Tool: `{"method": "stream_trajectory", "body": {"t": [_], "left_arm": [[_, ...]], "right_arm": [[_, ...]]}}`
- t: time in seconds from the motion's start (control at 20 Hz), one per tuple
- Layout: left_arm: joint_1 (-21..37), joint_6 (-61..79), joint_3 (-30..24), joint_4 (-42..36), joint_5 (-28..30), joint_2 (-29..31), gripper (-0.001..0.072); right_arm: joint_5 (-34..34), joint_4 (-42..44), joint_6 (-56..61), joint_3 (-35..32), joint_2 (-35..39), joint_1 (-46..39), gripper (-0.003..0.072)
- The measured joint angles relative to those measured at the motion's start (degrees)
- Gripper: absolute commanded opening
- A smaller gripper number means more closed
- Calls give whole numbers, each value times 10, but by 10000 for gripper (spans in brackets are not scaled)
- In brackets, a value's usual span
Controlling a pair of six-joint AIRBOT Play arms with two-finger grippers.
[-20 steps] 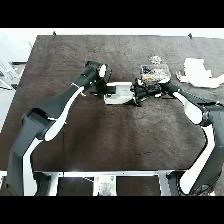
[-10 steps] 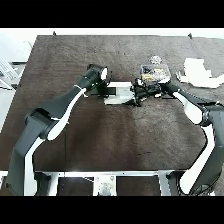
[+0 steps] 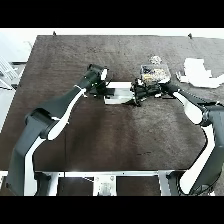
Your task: Fold the box and place the chain.
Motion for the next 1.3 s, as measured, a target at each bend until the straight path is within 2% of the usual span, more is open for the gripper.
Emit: {"method": "stream_trajectory", "body": {"t": [0.1, 0.4, 0.85, 1.05, 1.2, 1.25, 1.3], "left_arm": [[-1, 0, 1, -8, -1, 2, 441], [-2, 29, 19, -33, -28, 17, 441], [0, 111, 23, -23, -120, 83, 439], [20, 256, 12, -9, -126, 116, 438], [62, 442, -28, -85, -89, 123, 437], [77, 509, -48, -118, -71, 125, 390], [90, 572, -66, -148, -51, 126, 248]], "right_arm": [[0, 0, 0, 0, 0, 0, 576], [0, 0, 1, 0, 0, 0, 577], [0, 1, 1, 0, 0, 0, 576], [0, 0, 1, 0, 0, 0, 577], [0, 0, 1, 0, 0, 0, 577], [0, 1, 1, 0, 0, 0, 576], [0, 0, 1, 0, 0, 0, 577]]}}
